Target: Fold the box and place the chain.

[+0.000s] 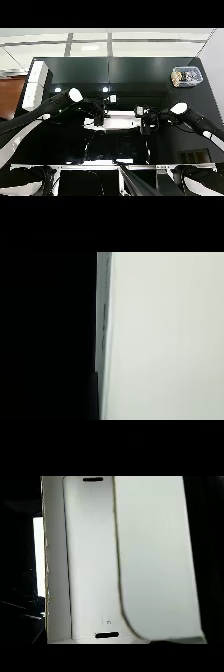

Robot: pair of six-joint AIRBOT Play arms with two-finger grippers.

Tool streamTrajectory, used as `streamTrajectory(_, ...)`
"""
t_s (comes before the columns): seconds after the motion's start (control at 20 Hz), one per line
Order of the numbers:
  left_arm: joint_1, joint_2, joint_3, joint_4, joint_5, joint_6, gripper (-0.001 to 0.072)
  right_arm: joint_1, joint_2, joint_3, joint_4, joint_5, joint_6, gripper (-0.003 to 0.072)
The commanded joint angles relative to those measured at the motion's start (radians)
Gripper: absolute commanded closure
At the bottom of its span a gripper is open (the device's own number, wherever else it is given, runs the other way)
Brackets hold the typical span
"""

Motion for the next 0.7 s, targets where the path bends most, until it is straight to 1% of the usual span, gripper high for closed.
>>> streamTrajectory(0.0, 0.000, 0.000, 0.001, 0.000, 0.004, -0.002, 0.0686, 0.001, -0.024, 0.000, -0.022, -0.008, 0.006, 0.0034)
streamTrajectory(0.25, 0.000, 0.000, 0.001, 0.000, 0.003, -0.003, 0.0686, 0.015, -0.062, 0.004, -0.037, -0.015, 0.010, 0.0035)
streamTrajectory(0.4, 0.000, 0.000, 0.001, 0.000, 0.003, -0.003, 0.0685, 0.050, -0.072, 0.008, -0.061, -0.060, 0.043, 0.0035)
streamTrajectory(0.65, 0.000, 0.000, 0.001, 0.000, 0.005, -0.002, 0.0686, 0.049, -0.080, 0.018, -0.068, -0.085, 0.097, 0.0036)
